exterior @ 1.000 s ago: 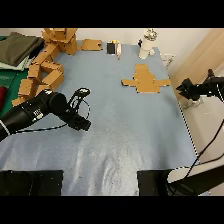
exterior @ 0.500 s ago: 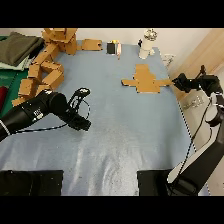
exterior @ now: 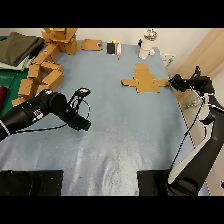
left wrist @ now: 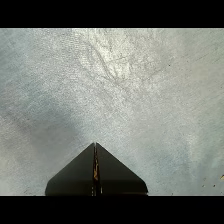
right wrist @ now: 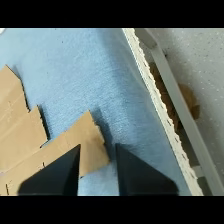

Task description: Fold the box.

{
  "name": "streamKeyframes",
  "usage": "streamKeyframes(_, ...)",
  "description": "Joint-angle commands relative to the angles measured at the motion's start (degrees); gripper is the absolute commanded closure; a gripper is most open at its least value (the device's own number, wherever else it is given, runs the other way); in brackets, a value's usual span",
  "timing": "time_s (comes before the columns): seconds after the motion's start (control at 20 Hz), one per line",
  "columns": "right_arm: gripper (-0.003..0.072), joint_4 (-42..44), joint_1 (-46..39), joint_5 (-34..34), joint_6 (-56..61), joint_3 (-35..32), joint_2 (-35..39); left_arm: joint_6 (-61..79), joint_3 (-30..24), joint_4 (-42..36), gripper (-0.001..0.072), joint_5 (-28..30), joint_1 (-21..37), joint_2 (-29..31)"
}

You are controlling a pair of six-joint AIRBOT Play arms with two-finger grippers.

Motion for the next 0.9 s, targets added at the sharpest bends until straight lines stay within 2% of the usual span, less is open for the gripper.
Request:
streamKeyframes(0.0, 0.0477, 0.13, 0.26, -0.52, -0.04, 0.44, -0.24, 0.00, -0.02, 0.02, 0.0696, 0.02, 0.00, 0.00)
streamKeyframes(0.1, 0.0490, 0.48, 0.81, -2.93, -1.14, 1.64, -0.24, 0.00, -0.02, 0.02, 0.0696, 0.02, 0.00, 0.00)
streamKeyframes(0.25, 0.0682, 1.90, 1.90, -7.78, -2.38, 3.58, 0.04, 0.00, -0.02, 0.02, 0.0696, 0.02, 0.00, 0.02)
streamKeyframes(0.4, 0.0687, 3.19, 3.08, -12.22, -3.65, 2.97, 2.40, 0.00, -0.02, 0.02, 0.0696, 0.02, 0.00, 0.00)
streamKeyframes(0.55, 0.0687, 2.75, 3.93, -17.33, -3.65, -1.62, 7.50, 0.00, -0.02, 0.00, 0.0696, 0.02, 0.00, 0.00)
streamKeyframes(0.7, 0.0687, 1.20, 4.90, -19.93, -4.39, -8.98, 15.26, 0.00, -0.02, 0.02, 0.0696, 0.02, 0.00, 0.02)
streamKeyframes(0.85, 0.0687, -4.35, 6.67, -19.93, -4.55, -19.85, 25.88, 0.00, -0.02, 0.02, 0.0695, 0.02, 0.00, 0.00)
